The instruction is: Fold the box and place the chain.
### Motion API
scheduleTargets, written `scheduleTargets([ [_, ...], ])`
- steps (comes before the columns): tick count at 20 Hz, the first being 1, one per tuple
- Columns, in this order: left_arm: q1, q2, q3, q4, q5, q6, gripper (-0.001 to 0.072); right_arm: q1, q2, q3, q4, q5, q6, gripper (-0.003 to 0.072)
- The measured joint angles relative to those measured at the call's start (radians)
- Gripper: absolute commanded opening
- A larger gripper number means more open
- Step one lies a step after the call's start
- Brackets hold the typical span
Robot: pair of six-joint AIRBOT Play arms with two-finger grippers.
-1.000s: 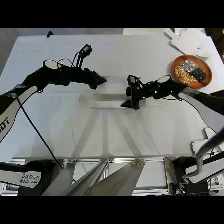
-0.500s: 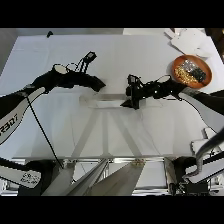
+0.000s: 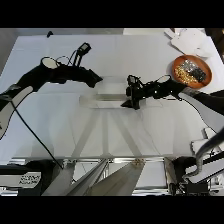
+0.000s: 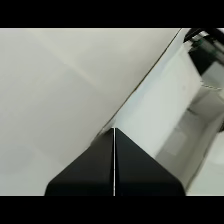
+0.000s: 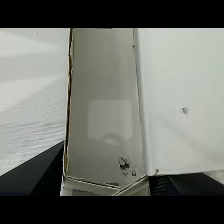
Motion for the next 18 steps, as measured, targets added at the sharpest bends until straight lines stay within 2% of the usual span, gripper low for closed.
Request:
scheduleTargets([
  [2, 0.034, 0.063, 0.0, 0.017, -0.055, 0.002, 0.0022, 0.0, 0.0, 0.0, 0.001, 0.001, 0.0, 0.0446],
  [4, 0.071, 0.132, 0.0, 0.088, -0.107, 0.016, 0.0132, 0.0, 0.0, 0.0, 0.001, 0.001, 0.0, 0.0446],
  [6, 0.09, 0.182, -0.004, 0.204, -0.173, 0.064, 0.0206, 0.0, 0.0, 0.0, 0.002, 0.001, 0.0, 0.0446],
  [8, 0.098, 0.214, -0.029, 0.298, -0.225, 0.13, 0.0343, 0.0, 0.0, 0.0, 0.002, 0.001, 0.0, 0.0446],
  [10, 0.097, 0.229, -0.09, 0.332, -0.246, 0.214, 0.0522, 0.0, 0.0, 0.0, 0.002, 0.002, 0.001, 0.0446],
  [11, 0.092, 0.233, -0.13, 0.34, -0.23, 0.266, 0.0562, 0.0, 0.0, 0.0, 0.002, 0.001, 0.001, 0.0446],
  [14, 0.064, 0.241, -0.241, 0.349, -0.117, 0.429, 0.0562, 0.0, 0.0, 0.0, 0.003, 0.002, 0.001, 0.0446],
  [18, 0.019, 0.231, -0.313, 0.327, -0.009, 0.589, 0.0558, 0.0, 0.0, 0.0, 0.003, 0.002, 0.001, 0.0446],
])
